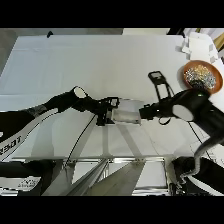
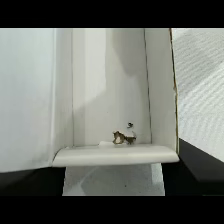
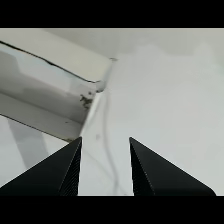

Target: Fold the box and place the chain.

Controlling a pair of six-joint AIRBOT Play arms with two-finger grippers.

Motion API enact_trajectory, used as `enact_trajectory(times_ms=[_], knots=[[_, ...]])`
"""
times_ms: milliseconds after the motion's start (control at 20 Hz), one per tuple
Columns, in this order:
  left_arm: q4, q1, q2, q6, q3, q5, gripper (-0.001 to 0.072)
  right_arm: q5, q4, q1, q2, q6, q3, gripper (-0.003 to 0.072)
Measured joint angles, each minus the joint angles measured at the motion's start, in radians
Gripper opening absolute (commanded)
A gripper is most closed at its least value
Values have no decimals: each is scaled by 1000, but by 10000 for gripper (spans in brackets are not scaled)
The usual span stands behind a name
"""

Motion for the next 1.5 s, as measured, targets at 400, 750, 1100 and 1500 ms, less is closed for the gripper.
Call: enact_trajectory(times_ms=[400, 750, 1100, 1500], knots=[[0, 0, 0, 0, 0, 0, 391, -31, -5, -362, 43, -228, 60, 303], [0, 0, 0, 0, 0, 0, 391, -103, -5, -692, -202, -373, 216, 303], [0, 0, 0, 0, 0, 0, 391, -129, -6, -900, -544, -403, 415, 300], [0, 0, 0, 0, 0, 0, 391, -172, 22, -995, -703, -394, 476, 300]])
